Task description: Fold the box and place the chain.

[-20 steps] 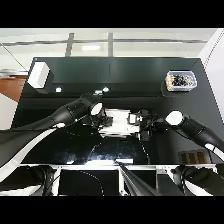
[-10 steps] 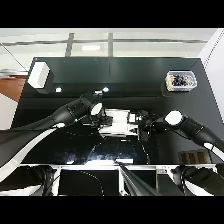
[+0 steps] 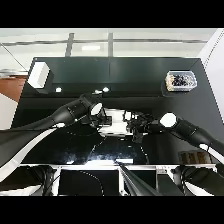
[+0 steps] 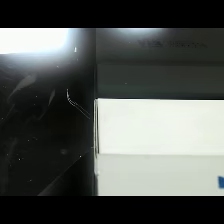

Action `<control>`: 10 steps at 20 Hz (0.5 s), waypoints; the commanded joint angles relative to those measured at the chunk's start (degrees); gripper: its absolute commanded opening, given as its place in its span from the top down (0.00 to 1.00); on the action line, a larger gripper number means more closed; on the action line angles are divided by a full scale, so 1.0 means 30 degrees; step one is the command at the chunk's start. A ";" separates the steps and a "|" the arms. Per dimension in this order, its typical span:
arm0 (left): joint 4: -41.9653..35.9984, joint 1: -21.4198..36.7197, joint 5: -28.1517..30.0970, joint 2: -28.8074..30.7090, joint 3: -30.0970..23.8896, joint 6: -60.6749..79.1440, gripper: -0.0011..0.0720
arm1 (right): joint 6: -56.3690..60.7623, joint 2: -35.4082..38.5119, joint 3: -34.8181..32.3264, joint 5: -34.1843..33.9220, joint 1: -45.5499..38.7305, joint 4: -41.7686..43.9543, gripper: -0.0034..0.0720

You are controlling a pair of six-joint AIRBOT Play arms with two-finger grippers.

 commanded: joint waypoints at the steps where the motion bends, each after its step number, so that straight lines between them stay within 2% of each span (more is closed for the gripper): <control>1: -0.0029 -0.0022 0.0044 -0.0015 0.0000 -0.0015 0.95 | 0.0452 -0.0102 0.0015 -0.1515 0.0634 0.0066 0.78; 10: 0.0000 -0.0022 0.0036 -0.0015 0.0000 -0.0015 0.95 | 0.0444 -0.0488 0.0015 -0.1625 0.0619 0.0568 0.78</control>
